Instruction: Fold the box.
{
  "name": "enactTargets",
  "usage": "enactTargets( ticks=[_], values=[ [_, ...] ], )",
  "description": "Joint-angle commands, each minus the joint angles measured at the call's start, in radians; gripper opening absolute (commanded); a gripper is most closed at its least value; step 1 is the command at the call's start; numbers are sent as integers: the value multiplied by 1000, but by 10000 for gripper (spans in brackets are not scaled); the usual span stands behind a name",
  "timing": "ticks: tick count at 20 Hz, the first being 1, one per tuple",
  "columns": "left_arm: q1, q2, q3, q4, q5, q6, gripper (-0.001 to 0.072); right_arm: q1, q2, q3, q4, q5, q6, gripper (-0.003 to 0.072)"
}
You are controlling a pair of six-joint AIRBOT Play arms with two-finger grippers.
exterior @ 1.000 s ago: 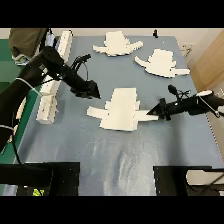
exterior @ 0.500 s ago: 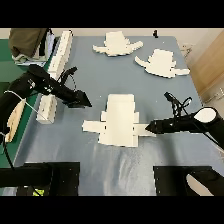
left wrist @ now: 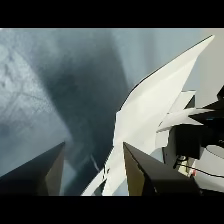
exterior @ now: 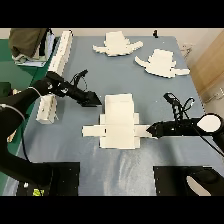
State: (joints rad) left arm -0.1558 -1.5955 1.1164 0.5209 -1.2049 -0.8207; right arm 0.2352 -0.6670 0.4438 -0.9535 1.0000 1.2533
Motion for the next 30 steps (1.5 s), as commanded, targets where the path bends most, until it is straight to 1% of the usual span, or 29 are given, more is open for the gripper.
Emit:
enactTargets(
  ticks=[1,4,6,7,8,9,10,12,13,16,18,20,21,24,25,26,27,29,30],
  values=[
    [-54,-132,89,-100,-53,100,529,4,5,0,-8,10,5,6],
    [-119,-213,169,-114,-138,148,528,4,5,0,-8,14,13,6],
    [-148,-246,207,-113,-210,179,527,4,5,0,-8,13,14,6],
    [-154,-254,217,-112,-226,179,526,4,5,0,-8,13,14,6],
    [-156,-259,222,-109,-237,184,486,4,5,0,-9,13,14,6],
    [-155,-261,224,-106,-247,203,231,4,5,0,-8,14,14,6],
    [-154,-261,224,-96,-256,222,108,4,5,0,-8,14,14,6],
    [-154,-261,224,-85,-271,233,107,4,5,0,-9,13,14,6],
    [-155,-261,224,-80,-285,245,17,4,5,0,-9,13,14,6],
    [-154,-261,225,-74,-318,272,17,4,5,0,-17,12,14,6],
    [-155,-260,229,-72,-318,290,16,3,5,0,-30,6,30,12],
    [-156,-247,230,-71,-290,317,12,3,6,5,-82,-9,84,203],
    [-156,-232,229,-72,-258,336,11,-1,6,16,-134,-8,130,248],
    [-169,-146,204,-74,-167,426,10,-41,7,106,-364,31,322,248],
    [-180,-108,180,-74,-141,463,11,-60,7,153,-425,51,361,310],
    [-196,-65,145,-74,-102,505,10,-77,7,198,-464,63,388,437],
    [-218,-14,97,-77,-44,555,10,-95,7,240,-487,65,417,449],
    [-266,104,-25,-110,103,682,10,-117,7,312,-481,56,433,440],
    [-286,162,-86,-135,162,757,10,-117,7,329,-470,47,433,390]
  ],
)
